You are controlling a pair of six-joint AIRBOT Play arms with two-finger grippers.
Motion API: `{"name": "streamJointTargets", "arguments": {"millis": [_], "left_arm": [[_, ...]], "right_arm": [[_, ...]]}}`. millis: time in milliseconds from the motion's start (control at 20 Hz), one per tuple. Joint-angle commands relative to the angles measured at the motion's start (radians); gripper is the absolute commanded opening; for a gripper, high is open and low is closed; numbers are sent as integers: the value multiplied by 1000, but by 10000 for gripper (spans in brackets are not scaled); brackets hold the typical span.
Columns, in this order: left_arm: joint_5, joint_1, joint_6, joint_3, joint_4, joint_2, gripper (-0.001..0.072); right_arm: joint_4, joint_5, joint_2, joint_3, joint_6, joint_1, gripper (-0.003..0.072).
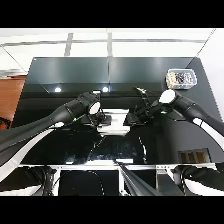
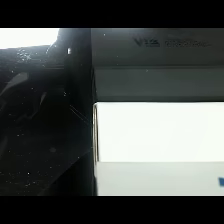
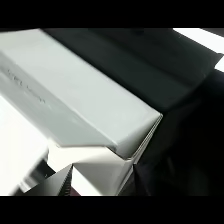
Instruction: Fold the box and place the chain.
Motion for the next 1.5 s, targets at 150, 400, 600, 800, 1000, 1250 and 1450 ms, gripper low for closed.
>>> {"name": "streamJointTargets", "arguments": {"millis": [150,400,600,800,1000,1250,1450], "left_arm": [[6,0,0,1,1,-1,31],[8,0,1,1,1,-1,31],[9,0,1,1,1,-1,31],[13,0,1,1,1,-1,31],[20,0,1,1,1,-1,31],[20,0,1,1,1,-1,31],[20,0,1,1,1,-1,31]], "right_arm": [[-273,-84,-1,69,362,155,423],[-488,-91,-26,126,603,243,422],[-666,-2,-101,212,792,314,421],[-732,20,-113,233,898,356,302],[-770,22,-120,233,932,380,303],[-746,40,-147,233,953,380,318],[-721,45,-164,233,953,379,301]]}}
